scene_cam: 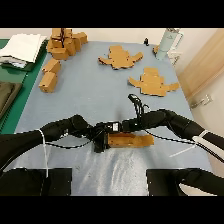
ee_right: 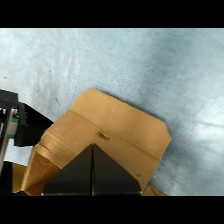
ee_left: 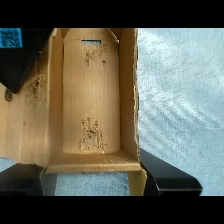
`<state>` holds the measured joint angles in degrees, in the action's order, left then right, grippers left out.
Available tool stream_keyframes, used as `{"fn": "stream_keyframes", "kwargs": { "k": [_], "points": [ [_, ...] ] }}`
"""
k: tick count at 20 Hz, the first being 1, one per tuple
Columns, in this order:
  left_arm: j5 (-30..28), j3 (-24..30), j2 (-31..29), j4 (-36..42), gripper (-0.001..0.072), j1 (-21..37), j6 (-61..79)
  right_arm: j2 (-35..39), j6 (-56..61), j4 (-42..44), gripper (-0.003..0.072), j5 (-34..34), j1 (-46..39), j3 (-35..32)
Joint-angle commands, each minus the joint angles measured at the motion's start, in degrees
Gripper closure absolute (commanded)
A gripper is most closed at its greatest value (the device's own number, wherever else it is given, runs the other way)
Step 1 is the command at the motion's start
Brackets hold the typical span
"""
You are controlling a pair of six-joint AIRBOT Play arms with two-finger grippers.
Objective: Fold the box.
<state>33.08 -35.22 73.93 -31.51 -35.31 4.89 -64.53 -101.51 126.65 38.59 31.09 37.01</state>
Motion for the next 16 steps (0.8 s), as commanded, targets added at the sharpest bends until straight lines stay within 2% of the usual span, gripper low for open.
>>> {"fn": "stream_keyframes", "kwargs": {
  "k": [1,11,13,16],
  "points": [
    [0.02,0.02,0.00,0.00,0.0232,-0.04,0.00,-1.16,-6.10,-0.22,0.0684,0.26,0.07,0.22],
    [0.02,0.02,0.00,0.00,0.0232,-0.04,0.00,-2.51,-11.52,-0.28,0.0684,2.01,0.00,0.63],
    [0.02,0.02,0.00,-0.02,0.0233,-0.04,0.00,-0.70,-12.17,-1.90,0.0684,2.80,-0.07,2.03],
    [0.02,0.02,0.02,0.00,0.0233,-0.04,0.02,6.03,-12.17,-4.44,0.0684,7.23,-0.04,3.26]
  ]
}}
